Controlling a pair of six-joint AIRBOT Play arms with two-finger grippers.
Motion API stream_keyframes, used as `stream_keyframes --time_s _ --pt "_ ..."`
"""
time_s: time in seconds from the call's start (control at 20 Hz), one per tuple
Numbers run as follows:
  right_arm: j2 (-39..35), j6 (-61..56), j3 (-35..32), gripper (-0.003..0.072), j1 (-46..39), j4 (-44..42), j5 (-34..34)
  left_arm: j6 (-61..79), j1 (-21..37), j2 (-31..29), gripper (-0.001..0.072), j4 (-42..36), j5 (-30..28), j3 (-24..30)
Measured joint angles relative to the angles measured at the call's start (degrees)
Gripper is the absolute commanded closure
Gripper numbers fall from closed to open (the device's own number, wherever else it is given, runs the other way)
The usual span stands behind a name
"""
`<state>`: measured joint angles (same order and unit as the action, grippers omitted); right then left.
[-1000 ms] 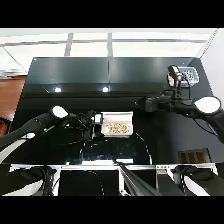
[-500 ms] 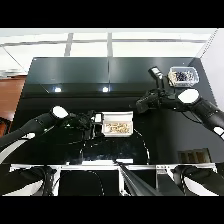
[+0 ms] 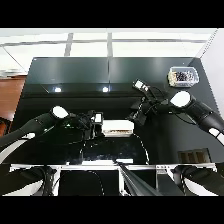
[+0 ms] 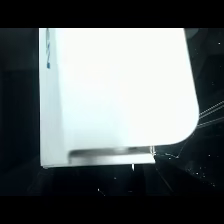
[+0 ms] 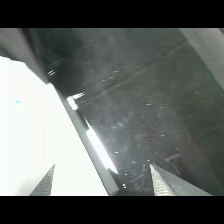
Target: Fold the box and place the chain.
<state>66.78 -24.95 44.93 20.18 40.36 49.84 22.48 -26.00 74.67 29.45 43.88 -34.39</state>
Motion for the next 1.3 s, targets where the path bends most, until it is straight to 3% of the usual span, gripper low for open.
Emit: stream_keyframes --time_s 0.35,0.9,0.95,1.0,1.05,1.15,1.3 --pt "0.0 3.7 0.0 -0.0023 3.3 0.5 4.8 0.0 0.0 0.0 0.0355 0.0 -0.1 0.0" --pt "0.0 5.2 0.5 -0.0022 7.0 2.1 4.5 0.0 0.0 0.0 0.0355 0.0 -0.2 0.0" --pt "0.0 5.2 0.5 0.0085 7.5 2.5 4.1 0.0 0.0 0.0 0.0355 0.0 -0.2 0.0" --pt "0.0 5.2 0.5 0.0286 8.0 3.0 3.7 0.0 0.0 0.0 0.0354 0.0 -0.2 0.0" --pt "0.0 4.9 0.5 0.0414 8.5 3.3 3.3 0.0 0.0 0.0 0.0355 0.0 -0.2 0.0" --pt "0.0 4.1 0.5 0.0532 9.2 4.2 2.4 0.0 0.0 0.0 0.0355 0.0 -0.2 0.0" --pt "0.0 2.8 0.5 0.0559 9.7 5.3 1.9 -0.1 0.0 0.0 0.0354 0.0 -0.2 0.0"
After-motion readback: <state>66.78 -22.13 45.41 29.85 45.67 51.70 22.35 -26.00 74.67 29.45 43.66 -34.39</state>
